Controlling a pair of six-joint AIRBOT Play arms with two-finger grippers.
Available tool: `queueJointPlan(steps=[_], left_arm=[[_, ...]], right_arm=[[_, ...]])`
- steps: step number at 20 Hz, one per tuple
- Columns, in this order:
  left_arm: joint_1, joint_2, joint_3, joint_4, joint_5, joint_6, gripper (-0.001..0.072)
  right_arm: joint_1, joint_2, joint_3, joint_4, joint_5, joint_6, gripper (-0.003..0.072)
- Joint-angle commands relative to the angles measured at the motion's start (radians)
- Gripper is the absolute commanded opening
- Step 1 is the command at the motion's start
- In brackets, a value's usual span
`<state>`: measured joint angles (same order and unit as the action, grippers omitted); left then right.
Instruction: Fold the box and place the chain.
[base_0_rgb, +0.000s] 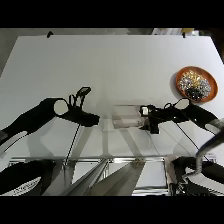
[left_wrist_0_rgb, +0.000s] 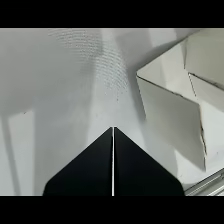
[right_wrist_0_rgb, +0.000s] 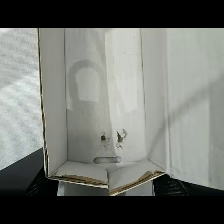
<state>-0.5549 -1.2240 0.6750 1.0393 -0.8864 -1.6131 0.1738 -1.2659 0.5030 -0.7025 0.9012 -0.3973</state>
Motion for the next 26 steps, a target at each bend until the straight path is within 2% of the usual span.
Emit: queueJointPlan(steps=[1,9,14,20,23,26], left_arm=[[-0.003,-0.099,-0.009,-0.119,0.026,-0.033,0.0004],[-0.045,-0.112,0.003,-0.283,0.064,0.081,0.0008],[-0.077,-0.083,0.063,-0.283,0.067,0.084,0.0012],[-0.082,-0.036,0.074,-0.28,0.068,0.084,0.0044],[-0.101,-0.04,0.074,-0.28,0.068,0.084,0.0115],[-0.11,-0.04,0.074,-0.276,0.068,0.084,0.0122]], right_arm=[[0.0,0.0,0.001,0.0,0.0,0.0,0.0341],[0.0,0.0,0.001,0.0,0.001,0.0,0.0341],[0.0,0.0,0.001,0.0,0.0,0.0,0.0341],[0.0,0.0,0.001,0.0,0.001,0.0,0.0341],[0.0,0.0,0.001,0.0,0.0,0.0,0.0341],[0.0,0.0,0.001,0.0,0.0,0.0,0.0341]])
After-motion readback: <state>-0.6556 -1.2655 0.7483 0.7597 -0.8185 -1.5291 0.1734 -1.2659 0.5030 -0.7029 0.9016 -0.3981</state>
